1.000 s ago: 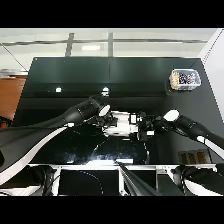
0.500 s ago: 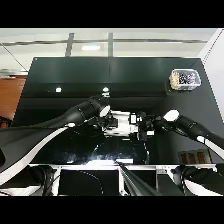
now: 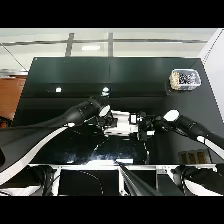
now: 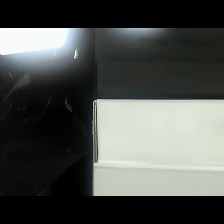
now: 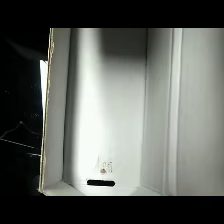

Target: Fold the box and place the chain.

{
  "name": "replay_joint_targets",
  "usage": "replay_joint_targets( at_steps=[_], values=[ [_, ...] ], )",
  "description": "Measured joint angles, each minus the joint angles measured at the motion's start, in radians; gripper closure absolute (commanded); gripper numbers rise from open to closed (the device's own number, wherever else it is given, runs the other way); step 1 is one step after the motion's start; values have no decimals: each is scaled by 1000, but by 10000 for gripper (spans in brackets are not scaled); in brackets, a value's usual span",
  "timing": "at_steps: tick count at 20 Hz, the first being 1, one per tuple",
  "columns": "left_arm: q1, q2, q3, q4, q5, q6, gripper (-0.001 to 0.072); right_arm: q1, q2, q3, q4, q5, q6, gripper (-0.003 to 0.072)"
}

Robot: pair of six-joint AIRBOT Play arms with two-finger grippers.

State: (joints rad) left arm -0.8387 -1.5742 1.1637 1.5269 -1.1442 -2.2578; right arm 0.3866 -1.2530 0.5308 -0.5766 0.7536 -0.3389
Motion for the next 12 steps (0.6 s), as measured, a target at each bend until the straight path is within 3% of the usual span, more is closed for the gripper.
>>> replay_joint_targets(
  at_steps=[1, 6, 12],
  values=[
    [0, 0, 0, 2, 1, 1, 682, 0, 0, 0, 0, 0, 2, -23],
    [0, 2, 0, 6, 7, 6, 683, -2, 40, 0, -39, -5, 104, -21],
    [0, 3, 0, 6, -4, 7, 683, -4, 136, 0, -224, 58, 197, -13]
  ],
)
